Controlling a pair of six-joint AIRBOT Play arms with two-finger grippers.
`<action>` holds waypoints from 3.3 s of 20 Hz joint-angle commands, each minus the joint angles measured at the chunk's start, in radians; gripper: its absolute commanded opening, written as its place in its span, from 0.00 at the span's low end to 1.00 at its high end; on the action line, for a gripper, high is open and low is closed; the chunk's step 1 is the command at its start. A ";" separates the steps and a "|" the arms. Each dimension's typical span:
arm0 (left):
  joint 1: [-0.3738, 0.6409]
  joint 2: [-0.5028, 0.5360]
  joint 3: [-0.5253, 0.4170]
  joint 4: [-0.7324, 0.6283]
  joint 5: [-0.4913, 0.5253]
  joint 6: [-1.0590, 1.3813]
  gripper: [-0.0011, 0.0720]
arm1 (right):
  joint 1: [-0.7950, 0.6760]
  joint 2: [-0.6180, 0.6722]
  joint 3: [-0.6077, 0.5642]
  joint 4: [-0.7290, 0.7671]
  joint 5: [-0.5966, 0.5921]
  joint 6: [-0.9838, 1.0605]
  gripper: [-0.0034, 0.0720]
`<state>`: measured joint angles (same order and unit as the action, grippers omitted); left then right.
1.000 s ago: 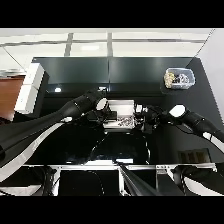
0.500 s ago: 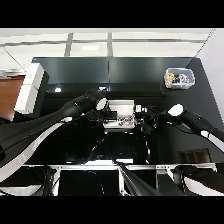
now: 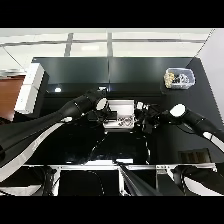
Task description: Fold the box and place the chain.
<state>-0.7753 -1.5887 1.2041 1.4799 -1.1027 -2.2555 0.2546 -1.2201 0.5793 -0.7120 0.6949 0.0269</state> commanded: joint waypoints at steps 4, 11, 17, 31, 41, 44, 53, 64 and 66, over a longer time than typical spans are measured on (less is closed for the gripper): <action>0.000 0.000 0.001 0.000 -0.002 0.000 0.06 | -0.041 0.170 0.034 -0.224 0.160 0.486 0.08; 0.000 0.000 0.001 0.000 -0.002 0.000 0.06 | -0.045 0.309 0.330 -0.221 0.501 0.766 0.08; 0.000 0.000 0.001 0.000 -0.002 0.000 0.06 | -0.045 0.309 0.549 -0.052 0.568 0.895 0.08; 0.000 0.000 0.001 0.000 -0.003 0.000 0.06 | -0.020 0.222 0.412 0.138 0.464 0.936 0.08; 0.000 0.000 0.001 0.000 -0.005 0.000 0.06 | -0.016 0.190 0.286 0.031 0.369 0.972 0.71; 0.000 0.000 0.001 0.000 -0.005 0.000 0.06 | -0.044 0.195 0.289 -0.111 0.349 0.961 0.82; 0.000 0.000 0.001 0.000 -0.005 0.000 0.06 | 0.060 0.182 0.081 -0.309 0.360 0.335 0.83; 0.000 0.000 0.001 0.000 -0.005 0.000 0.06 | 0.123 0.148 0.066 -0.179 0.218 0.099 0.64; 0.000 0.000 0.001 0.000 -0.005 0.000 0.06 | 0.145 0.138 0.066 -0.179 0.193 0.090 0.64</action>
<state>-0.7753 -1.5887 1.2041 1.4796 -1.1080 -2.2555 0.3767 -1.0710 0.6460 -0.9211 0.9272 0.1696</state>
